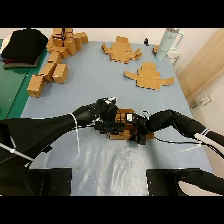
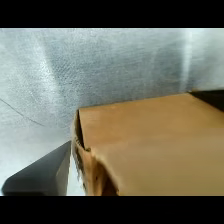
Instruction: Fold the box.
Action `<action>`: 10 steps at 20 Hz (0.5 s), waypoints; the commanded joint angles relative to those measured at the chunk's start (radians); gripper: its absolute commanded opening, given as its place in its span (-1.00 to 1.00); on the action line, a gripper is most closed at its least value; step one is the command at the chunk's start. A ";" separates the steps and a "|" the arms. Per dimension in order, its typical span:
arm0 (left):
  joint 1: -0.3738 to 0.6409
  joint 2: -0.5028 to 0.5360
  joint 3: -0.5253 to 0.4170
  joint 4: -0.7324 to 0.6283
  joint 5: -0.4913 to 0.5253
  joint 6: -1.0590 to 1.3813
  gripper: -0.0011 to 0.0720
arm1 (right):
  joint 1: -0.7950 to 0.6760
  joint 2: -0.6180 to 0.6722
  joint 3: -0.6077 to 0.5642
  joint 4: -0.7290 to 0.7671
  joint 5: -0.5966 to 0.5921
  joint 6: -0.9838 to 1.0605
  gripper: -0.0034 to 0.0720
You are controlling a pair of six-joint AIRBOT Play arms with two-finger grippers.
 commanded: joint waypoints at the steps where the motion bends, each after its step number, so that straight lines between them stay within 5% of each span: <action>1: 0.002 -0.035 0.023 0.001 -0.021 -0.003 0.20 | 0.000 0.000 0.000 0.000 0.000 0.000 0.49; 5: 0.002 -0.042 0.032 0.009 -0.024 -0.004 0.19 | 0.000 0.000 0.000 0.000 0.000 0.000 0.49; 7: 0.003 -0.042 0.032 0.008 -0.025 0.002 -0.91 | 0.000 0.000 0.000 0.000 0.000 0.000 0.49; 10: 0.001 -0.043 0.032 0.007 -0.024 -0.005 -0.93 | 0.000 0.000 0.000 0.000 0.000 0.000 0.49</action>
